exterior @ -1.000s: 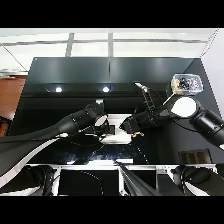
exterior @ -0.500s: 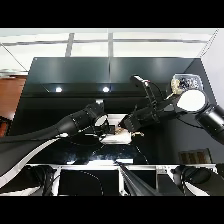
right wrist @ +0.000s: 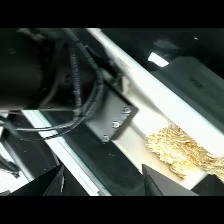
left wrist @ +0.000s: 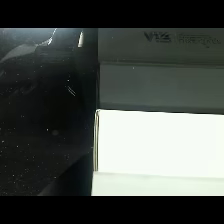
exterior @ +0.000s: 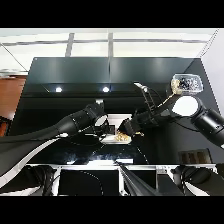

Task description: Fold the box and place the chain.

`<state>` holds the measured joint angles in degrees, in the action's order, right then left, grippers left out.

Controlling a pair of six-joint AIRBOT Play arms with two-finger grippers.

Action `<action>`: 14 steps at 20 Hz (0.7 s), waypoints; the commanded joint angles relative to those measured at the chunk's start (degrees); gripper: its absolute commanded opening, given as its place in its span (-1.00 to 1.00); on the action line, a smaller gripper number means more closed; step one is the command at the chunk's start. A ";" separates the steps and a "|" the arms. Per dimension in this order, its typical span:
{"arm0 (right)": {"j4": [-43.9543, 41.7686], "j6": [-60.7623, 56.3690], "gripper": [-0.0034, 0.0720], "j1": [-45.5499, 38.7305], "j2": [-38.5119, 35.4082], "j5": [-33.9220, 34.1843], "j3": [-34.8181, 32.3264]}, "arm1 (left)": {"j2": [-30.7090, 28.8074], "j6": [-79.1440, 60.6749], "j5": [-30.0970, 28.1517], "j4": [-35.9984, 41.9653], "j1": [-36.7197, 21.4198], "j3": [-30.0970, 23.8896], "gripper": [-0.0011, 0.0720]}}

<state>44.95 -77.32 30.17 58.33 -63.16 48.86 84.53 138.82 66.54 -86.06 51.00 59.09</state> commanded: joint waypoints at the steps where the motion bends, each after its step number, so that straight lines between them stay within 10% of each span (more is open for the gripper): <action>1: 5.25 -1.11 0.53 -6.14 -0.96 -5.73 -0.35 | 0.04 0.00 -0.02 0.00 0.00 -0.04 -0.89; 4: 19.85 -1.79 0.53 -15.74 -2.10 -4.85 -0.44 | 0.04 0.00 -0.07 0.00 0.00 -0.04 -0.89; 7: 33.31 -9.20 0.53 -23.04 -1.97 14.10 -3.67 | 0.04 0.00 -0.07 0.00 0.00 -0.04 -0.89; 9: 35.98 -15.82 0.96 -26.05 -0.42 27.47 -6.14 | 0.04 0.00 -0.02 0.00 0.00 -0.04 -0.89; 14: 35.67 -34.10 0.96 -32.41 13.42 34.97 -3.15 | 0.04 0.00 -0.02 1.36 0.00 -0.04 -0.89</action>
<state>78.19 -99.50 1.85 65.10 -34.81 44.38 84.55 138.82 66.54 -85.65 51.00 59.07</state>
